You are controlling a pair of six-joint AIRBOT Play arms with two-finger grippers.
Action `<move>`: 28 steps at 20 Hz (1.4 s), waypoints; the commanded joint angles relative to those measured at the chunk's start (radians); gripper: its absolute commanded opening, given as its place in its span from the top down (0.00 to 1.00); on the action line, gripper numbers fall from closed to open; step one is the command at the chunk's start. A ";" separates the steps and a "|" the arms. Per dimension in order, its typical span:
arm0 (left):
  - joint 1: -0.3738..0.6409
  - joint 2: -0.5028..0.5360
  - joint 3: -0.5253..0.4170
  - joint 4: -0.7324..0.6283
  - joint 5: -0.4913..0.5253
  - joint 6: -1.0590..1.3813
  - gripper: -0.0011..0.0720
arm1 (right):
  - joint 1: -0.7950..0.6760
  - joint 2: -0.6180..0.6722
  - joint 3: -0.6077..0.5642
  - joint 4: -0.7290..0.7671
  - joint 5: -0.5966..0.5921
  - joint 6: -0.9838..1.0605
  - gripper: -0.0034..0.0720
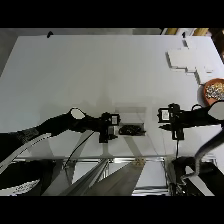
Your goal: Fold the box and place the chain.
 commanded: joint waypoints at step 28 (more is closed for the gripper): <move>0.000 0.000 0.000 0.000 0.000 0.000 0.75 | 0.211 -0.232 -0.016 0.048 -0.053 0.210 0.93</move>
